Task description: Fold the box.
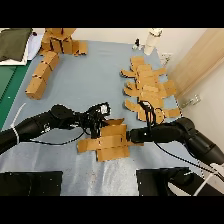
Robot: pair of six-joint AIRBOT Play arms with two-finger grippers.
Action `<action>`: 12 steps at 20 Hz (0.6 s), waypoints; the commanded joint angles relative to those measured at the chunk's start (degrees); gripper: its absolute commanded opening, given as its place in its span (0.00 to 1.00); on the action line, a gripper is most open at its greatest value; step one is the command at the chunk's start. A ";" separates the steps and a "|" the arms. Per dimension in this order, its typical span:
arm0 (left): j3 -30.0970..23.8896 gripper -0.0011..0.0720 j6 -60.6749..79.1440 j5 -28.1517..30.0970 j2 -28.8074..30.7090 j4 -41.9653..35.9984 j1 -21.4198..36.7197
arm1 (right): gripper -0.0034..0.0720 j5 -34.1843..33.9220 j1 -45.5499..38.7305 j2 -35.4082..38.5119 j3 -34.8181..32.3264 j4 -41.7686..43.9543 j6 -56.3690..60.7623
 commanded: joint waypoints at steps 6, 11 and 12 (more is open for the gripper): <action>-0.04 0.03 0.15 -2.36 0.09 -1.40 -0.04 | 0.05 11.26 0.28 -14.12 -3.19 -7.52 1.64; -1.31 0.03 0.52 -3.15 0.07 -4.11 -0.04 | 0.05 12.22 0.28 -14.29 -2.97 -7.85 1.64; -2.29 0.03 0.66 -3.21 0.07 -5.05 -0.04 | 0.05 12.26 0.28 -13.73 -2.97 -7.89 1.64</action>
